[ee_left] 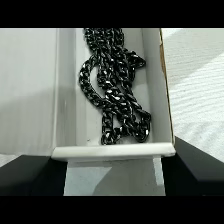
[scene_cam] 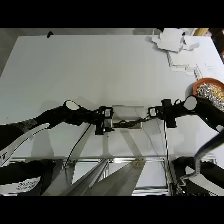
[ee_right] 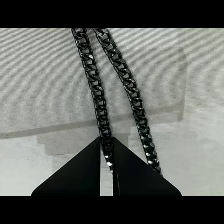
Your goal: Fold the box and place the chain.
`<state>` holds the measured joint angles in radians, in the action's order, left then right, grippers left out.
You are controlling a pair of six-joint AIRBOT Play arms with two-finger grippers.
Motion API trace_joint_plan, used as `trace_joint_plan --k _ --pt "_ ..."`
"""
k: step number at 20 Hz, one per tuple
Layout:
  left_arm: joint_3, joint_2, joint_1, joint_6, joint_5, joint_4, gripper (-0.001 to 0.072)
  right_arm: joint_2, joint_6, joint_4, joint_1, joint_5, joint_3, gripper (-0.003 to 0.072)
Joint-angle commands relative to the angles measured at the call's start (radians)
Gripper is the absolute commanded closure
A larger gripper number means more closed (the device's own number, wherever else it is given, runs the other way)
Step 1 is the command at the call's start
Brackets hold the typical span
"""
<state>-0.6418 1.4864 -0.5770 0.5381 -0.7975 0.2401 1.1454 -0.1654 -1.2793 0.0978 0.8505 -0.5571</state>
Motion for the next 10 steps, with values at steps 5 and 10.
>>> trace_joint_plan --k 5,10 --pt "0.000 0.000 0.000 0.000 0.000 0.000 0.0431 -0.210 0.096 0.005 0.071 0.155 0.000 0.0666" --pt "0.000 0.000 0.000 0.000 0.000 0.000 0.0431 -0.407 0.167 0.163 0.249 0.163 0.000 0.0666"
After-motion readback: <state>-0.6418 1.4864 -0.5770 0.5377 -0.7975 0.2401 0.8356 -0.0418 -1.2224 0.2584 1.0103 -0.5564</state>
